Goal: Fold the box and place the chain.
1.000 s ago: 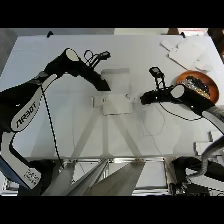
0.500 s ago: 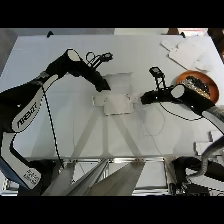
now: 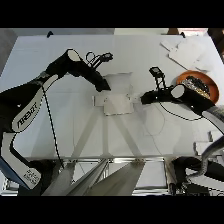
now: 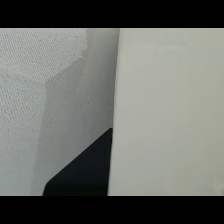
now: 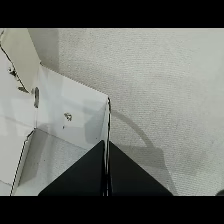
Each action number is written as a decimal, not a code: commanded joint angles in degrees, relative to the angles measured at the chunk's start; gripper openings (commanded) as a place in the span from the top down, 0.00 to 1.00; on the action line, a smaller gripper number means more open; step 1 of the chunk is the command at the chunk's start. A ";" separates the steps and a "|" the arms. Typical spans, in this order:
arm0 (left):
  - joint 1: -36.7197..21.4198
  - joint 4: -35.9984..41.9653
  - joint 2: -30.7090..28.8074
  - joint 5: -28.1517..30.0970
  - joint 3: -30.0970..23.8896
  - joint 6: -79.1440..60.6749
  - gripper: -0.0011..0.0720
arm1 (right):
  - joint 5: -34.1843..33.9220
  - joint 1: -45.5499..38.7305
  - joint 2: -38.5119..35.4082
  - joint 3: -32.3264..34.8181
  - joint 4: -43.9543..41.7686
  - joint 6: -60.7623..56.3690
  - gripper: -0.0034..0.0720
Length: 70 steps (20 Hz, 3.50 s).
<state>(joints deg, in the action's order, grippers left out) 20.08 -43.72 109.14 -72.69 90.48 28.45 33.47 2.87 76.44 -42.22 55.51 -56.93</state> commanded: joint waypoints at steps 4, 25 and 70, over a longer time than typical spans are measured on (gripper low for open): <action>0.02 0.00 0.02 0.02 0.04 0.04 0.97 | 0.02 -0.02 0.00 0.02 -0.02 0.00 0.93; -0.92 -5.77 -12.39 -6.80 -0.22 -0.83 0.99 | -2.23 -5.68 -18.23 -0.13 0.15 -3.23 0.33; 6.93 5.40 -0.81 10.29 -9.70 -22.01 0.99 | -1.14 -15.15 -24.35 -0.11 0.15 -3.26 0.35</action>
<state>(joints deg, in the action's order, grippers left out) 26.96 -38.30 107.48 -62.08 80.77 6.44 32.27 -12.23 52.14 -42.28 55.66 -60.16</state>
